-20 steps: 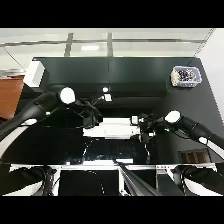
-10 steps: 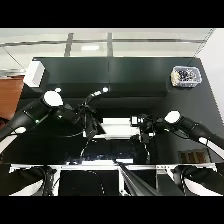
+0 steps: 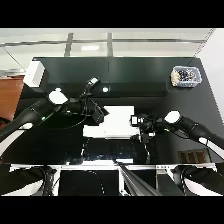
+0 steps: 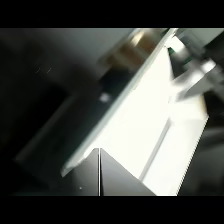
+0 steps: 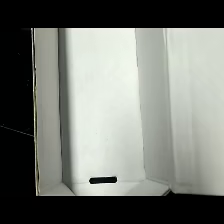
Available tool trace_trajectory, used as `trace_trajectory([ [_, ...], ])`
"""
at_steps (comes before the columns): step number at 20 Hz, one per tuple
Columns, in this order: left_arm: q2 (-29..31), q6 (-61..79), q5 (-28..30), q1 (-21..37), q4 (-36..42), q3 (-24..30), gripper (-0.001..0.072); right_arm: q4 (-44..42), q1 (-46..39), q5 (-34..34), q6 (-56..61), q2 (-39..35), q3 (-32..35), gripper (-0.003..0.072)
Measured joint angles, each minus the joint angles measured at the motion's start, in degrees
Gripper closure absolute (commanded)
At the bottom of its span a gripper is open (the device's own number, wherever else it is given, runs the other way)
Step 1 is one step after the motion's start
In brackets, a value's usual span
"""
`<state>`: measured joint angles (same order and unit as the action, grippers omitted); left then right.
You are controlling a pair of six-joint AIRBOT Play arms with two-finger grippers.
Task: Fold the box and place the chain.
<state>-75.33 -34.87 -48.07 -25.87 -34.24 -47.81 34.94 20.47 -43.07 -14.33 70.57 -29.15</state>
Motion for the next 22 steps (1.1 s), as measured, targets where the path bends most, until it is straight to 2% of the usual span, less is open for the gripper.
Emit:
trace_trajectory([
  [2, -3.23, -1.75, -3.91, -0.20, -4.04, -2.10, 0.0681, 0.00, 0.00, 0.00, 0.00, 0.00, 0.02, 0.0277],
  [6, -8.46, -3.17, -6.58, -1.27, -7.30, -4.85, 0.0682, 0.02, 0.00, -0.02, -0.02, 0.00, 0.00, 0.0277],
  [11, -9.38, -4.44, -8.31, -1.62, -11.21, -7.78, 0.0682, 0.04, 0.00, 0.00, -0.04, 0.00, 0.00, 0.0277],
  [16, -1.70, -7.56, -10.88, 2.75, -16.39, -9.38, 0.0682, -0.04, 0.00, 0.07, 0.04, 0.00, 0.02, 0.0277],
  [21, 10.05, -7.28, -12.37, 8.02, -18.47, -3.30, 0.0681, -0.04, 0.00, 0.07, 0.04, 0.00, 0.02, 0.0277],
  [22, 11.69, -5.60, -12.52, 8.20, -18.47, -1.64, 0.0647, -0.04, 0.00, 0.07, 0.04, 0.00, 0.02, 0.0277],
])
